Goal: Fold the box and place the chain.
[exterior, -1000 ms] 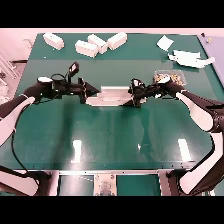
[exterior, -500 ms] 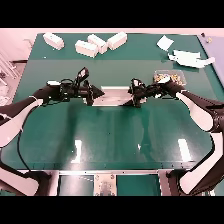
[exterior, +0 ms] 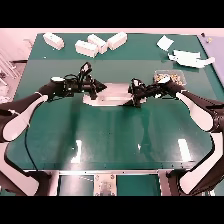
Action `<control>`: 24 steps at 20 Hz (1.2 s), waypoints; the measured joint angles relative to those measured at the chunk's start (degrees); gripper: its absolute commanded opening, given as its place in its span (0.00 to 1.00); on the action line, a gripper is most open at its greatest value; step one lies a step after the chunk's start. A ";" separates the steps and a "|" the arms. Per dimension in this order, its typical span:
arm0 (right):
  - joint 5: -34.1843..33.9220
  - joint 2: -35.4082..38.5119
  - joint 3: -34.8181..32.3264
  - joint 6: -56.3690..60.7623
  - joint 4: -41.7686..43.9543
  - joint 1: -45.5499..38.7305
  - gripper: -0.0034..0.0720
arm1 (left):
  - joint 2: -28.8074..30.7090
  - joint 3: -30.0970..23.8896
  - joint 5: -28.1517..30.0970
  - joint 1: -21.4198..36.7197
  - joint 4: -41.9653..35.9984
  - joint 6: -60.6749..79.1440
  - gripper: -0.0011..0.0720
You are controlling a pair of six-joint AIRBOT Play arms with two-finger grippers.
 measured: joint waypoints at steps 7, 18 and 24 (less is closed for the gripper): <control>0.00 0.00 0.00 0.00 0.02 0.00 0.81 | -2.67 3.21 3.69 -0.02 -0.17 -0.57 0.04; 0.04 0.00 0.00 0.00 0.07 0.00 0.81 | -5.53 4.11 5.44 -0.02 0.83 -1.97 0.04; 0.04 0.00 0.00 -0.02 0.02 0.00 0.81 | -5.90 4.13 5.62 -0.02 3.39 -3.08 0.04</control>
